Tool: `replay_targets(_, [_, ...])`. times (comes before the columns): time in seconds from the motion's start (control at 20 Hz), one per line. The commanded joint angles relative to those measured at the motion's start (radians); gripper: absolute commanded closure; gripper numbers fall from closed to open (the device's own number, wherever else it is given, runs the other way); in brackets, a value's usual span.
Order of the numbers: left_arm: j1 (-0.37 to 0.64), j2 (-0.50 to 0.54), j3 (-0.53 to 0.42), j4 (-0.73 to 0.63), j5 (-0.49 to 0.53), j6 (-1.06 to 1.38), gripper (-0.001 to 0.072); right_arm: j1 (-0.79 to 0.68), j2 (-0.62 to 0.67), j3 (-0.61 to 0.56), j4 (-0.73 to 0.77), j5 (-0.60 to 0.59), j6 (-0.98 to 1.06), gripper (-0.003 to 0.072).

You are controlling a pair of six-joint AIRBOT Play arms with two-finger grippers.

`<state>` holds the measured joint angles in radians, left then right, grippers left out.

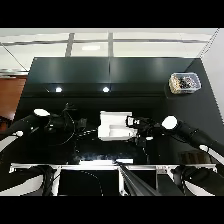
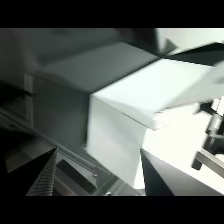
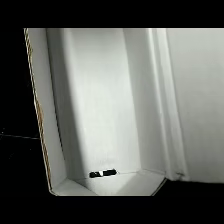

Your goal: Fold the box and place the chain.

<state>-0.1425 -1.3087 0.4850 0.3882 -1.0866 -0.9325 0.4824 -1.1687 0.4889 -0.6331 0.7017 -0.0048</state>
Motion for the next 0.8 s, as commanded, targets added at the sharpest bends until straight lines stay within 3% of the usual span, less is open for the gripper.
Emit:
replay_targets(0.0, [-0.017, 0.001, 0.028, -0.013, -0.051, 0.016, 0.0126, 0.0, 0.0, 0.0, 0.001, 0.0, 0.0, 0.0379])
replay_targets(0.2, [-0.108, 0.001, 0.065, -0.011, -0.063, 0.015, 0.0133, 0.0, 0.0, 0.0, 0.0, 0.0, 0.0, 0.0379])
replay_targets(0.35, [-0.186, 0.001, 0.109, 0.011, -0.016, -0.002, 0.0133, 0.0, 0.0, 0.0, 0.0, 0.0, 0.0, 0.0379])
replay_targets(0.6, [-0.27, 0.002, 0.195, 0.219, 0.005, -0.191, 0.0135, 0.0, 0.0, 0.0, 0.0, 0.0, 0.0, 0.0378])
replay_targets(0.7, [-0.285, 0.002, 0.215, 0.256, 0.009, -0.248, 0.0235, 0.0, 0.0, 0.0, 0.0, 0.0, 0.0, 0.0379])
replay_targets(0.75, [-0.29, 0.002, 0.222, 0.262, 0.014, -0.264, 0.0251, 0.0, 0.0, 0.0, 0.0, 0.0, 0.0, 0.0379])
